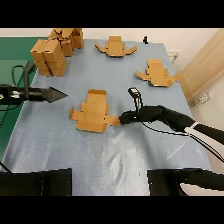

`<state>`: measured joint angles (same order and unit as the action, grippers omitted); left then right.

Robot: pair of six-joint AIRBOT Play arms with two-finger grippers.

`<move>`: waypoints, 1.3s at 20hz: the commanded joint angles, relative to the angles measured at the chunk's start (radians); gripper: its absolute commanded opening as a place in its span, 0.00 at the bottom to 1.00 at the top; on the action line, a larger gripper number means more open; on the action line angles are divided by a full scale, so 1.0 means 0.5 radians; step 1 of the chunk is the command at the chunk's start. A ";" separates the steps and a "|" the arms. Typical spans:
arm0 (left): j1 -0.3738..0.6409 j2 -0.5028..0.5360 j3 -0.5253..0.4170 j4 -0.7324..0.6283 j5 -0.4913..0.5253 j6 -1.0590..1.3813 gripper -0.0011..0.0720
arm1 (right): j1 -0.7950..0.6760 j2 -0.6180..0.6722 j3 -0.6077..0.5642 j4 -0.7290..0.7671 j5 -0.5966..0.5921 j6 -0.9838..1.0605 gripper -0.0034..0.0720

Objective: Fold the box.

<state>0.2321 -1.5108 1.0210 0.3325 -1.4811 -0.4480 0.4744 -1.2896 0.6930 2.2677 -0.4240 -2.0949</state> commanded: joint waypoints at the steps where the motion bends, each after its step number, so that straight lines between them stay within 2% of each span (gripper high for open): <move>1: -0.213 -0.060 0.002 0.160 0.208 0.079 0.95 | 0.015 -0.002 -0.085 -0.100 0.318 -0.105 0.05; 5: -0.400 -0.196 0.078 0.159 0.371 0.131 0.95 | 0.015 0.002 -0.085 -0.101 0.317 -0.107 0.05; 9: -0.423 -0.359 0.306 0.159 0.391 -0.008 0.95 | 0.052 0.027 -0.085 -0.276 0.330 -0.186 0.05; 12: -0.421 -0.385 0.424 0.169 0.394 -0.017 0.95 | 0.091 0.070 -0.085 -0.302 0.334 -0.262 0.05; 15: -0.399 -0.384 0.504 0.190 0.329 -0.034 0.95 | 0.090 0.153 -0.084 -0.285 0.321 -0.261 0.05; 20: -0.391 -0.418 0.515 0.201 0.314 -0.047 0.95 | 0.090 0.212 -0.084 -0.281 0.300 -0.260 0.05; 26: -0.403 -0.540 0.515 0.133 0.035 -0.042 0.95 | 0.090 0.211 -0.085 -0.264 0.291 -0.238 0.05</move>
<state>0.0349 -1.7569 1.2770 0.4221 -1.3983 -0.4713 0.5182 -1.1862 0.6502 2.1300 -0.2760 -2.2208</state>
